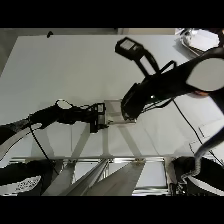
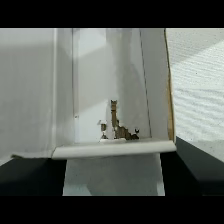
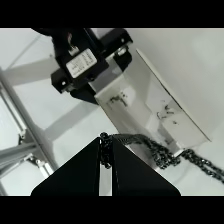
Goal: Fold the box and place the chain.
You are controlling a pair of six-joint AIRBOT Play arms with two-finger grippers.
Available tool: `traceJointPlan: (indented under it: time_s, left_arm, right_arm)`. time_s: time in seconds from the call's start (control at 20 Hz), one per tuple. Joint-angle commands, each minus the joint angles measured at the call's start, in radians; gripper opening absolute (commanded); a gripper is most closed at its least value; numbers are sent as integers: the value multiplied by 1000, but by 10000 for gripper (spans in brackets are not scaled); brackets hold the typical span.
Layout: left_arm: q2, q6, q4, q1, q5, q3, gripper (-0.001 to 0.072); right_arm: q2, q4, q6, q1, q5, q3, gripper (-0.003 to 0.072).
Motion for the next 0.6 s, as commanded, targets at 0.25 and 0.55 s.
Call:
traceJointPlan:
  time_s: [0.25, 0.55]
  left_arm:
    - [1, 0, 0, 0, 0, 0, 208]
    - [1, 0, 0, 0, 0, 0, 208]
  right_arm:
    - [-185, 26, 0, 1, -172, -185, 18]
    - [-316, 24, 0, 1, -136, -186, 100]
